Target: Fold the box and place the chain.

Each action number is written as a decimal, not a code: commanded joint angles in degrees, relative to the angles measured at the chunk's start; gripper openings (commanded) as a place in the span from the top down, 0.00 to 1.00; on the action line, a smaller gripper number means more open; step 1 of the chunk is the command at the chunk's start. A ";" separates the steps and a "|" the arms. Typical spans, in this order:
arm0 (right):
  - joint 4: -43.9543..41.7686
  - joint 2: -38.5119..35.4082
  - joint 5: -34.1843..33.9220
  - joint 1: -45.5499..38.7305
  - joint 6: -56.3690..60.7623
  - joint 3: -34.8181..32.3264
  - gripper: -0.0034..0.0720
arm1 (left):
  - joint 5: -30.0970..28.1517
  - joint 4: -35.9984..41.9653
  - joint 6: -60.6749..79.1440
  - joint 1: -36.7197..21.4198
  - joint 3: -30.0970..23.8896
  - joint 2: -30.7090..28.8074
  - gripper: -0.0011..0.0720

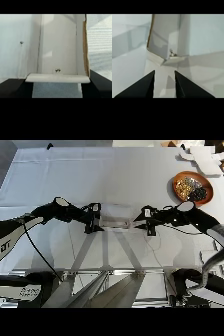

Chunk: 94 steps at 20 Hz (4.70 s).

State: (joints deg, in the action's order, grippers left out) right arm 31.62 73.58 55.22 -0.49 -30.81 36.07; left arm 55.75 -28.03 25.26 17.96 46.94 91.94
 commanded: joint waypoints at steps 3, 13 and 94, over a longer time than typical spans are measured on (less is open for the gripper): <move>-3.67 4.92 -0.42 3.37 -4.20 -0.02 0.65 | 0.00 -0.02 0.02 0.00 -0.02 0.00 0.44; -4.66 6.12 -2.27 5.77 2.10 -0.02 0.69 | -0.02 -0.02 0.02 0.00 -0.02 0.00 0.44; 26.34 -4.15 9.18 -15.85 95.32 2.73 0.95 | -0.02 -0.02 0.02 0.00 -0.02 0.00 0.44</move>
State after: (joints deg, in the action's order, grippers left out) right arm 57.30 65.34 64.14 -16.53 59.81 38.85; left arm 55.75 -28.05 25.26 17.93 46.94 91.94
